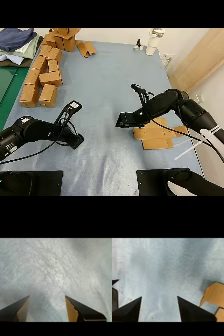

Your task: Fold the box.

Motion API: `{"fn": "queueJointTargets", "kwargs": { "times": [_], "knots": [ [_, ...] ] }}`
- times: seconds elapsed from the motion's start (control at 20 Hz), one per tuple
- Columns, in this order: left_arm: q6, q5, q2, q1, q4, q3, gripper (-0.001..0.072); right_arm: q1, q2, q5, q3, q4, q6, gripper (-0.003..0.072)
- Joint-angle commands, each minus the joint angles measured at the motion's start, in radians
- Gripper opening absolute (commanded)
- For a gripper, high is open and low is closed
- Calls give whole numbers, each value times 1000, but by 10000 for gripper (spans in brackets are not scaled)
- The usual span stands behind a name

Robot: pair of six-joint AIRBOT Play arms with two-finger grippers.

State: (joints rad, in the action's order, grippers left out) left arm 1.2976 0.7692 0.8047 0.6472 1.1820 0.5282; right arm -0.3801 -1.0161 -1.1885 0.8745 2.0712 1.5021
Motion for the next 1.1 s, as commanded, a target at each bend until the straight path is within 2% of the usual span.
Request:
{"fn": "queueJointTargets", "kwargs": {
  "times": [0.0, 0.05, 0.1, 0.2, 0.3, 0.4, 0.5, 0.65, 0.75, 0.9, 0.95, 1.05],
  "knots": [
    [-3, -39, -1, 0, 0, 1, 693, 0, -1, 13, 1, -35, -128, 619],
    [-4, -51, 0, 0, 0, 1, 693, 2, -1, 8, 5, -108, -152, 619],
    [-1, -83, 0, 0, 0, 1, 693, 19, -1, -17, 17, -246, -221, 619],
    [6, -105, 0, 0, -16, 1, 693, 88, -1, -130, 47, -557, -311, 619],
    [8, -104, 0, 0, -47, 1, 693, 204, -1, -241, 63, -826, -301, 620],
    [8, -105, 0, 0, -61, 1, 693, 352, -1, -263, 62, -933, -221, 619],
    [9, -100, 0, 0, -61, 1, 693, 512, -3, -225, 61, -916, -147, 619],
    [9, -116, 0, 0, -64, 1, 693, 711, -41, -122, 61, -786, 43, 619],
    [9, -126, 0, 0, -64, 1, 693, 811, -88, -110, 61, -695, 205, 617],
    [9, -135, 0, 0, -83, 1, 693, 905, -154, -106, 61, -608, 326, 610],
    [9, -133, 0, 0, -87, 1, 693, 924, -176, -106, 61, -559, 386, 558],
    [9, -142, 0, 0, -87, 1, 693, 942, -218, -106, 61, -482, 464, 557]
  ]
}}
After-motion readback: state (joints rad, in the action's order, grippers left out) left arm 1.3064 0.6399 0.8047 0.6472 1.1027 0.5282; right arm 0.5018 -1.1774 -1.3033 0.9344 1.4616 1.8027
